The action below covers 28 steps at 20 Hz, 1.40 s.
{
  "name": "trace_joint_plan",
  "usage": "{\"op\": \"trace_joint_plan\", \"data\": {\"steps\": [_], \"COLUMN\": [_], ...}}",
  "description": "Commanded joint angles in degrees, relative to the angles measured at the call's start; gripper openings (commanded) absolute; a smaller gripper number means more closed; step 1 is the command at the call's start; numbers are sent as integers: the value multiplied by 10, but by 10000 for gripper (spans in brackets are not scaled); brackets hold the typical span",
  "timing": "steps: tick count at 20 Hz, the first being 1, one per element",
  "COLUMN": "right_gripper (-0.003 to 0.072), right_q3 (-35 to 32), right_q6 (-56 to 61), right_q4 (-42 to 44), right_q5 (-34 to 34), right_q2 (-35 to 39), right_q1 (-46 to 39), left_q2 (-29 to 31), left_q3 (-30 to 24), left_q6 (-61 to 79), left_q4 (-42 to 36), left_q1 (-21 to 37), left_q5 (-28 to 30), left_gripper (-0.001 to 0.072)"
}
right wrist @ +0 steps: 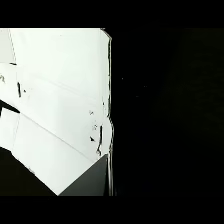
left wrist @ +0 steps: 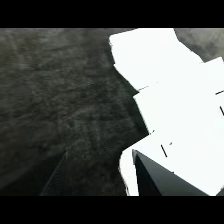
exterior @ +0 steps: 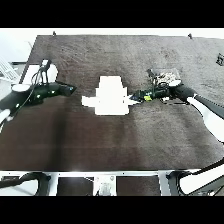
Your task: Fold the box and place the chain.
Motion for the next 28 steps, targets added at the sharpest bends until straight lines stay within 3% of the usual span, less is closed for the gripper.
{"op": "trace_joint_plan", "data": {"steps": [1, 5, 8, 11, 16, 21, 28], "right_gripper": [6, 6, 7, 7, 7, 7, 8], "right_q3": [0, 0, 0, 0, 0, 0, 0], "right_q6": [-1, 0, -1, -4, -5, -5, -12], "right_q4": [-1, -2, -2, -2, -2, -2, 0], "right_q5": [0, -2, -2, -2, -2, -2, -2], "right_q2": [-1, -10, -13, -13, -13, -13, -13], "right_q1": [8, 9, 9, 9, 9, 9, 9], "left_q2": [-129, -242, -301, -336, -347, -386, -434], "left_q3": [156, 324, 417, 476, 488, 496, 532], "left_q6": [-134, -236, -287, -313, -313, -317, -329], "left_q4": [109, 168, 174, 181, 196, 142, 146], "left_q1": [0, 0, 0, -10, -43, -48, -86], "left_q5": [-121, -249, -287, -303, -277, -292, -282], "left_gripper": [488, 488, 487, 487, 488, 489, 489]}}
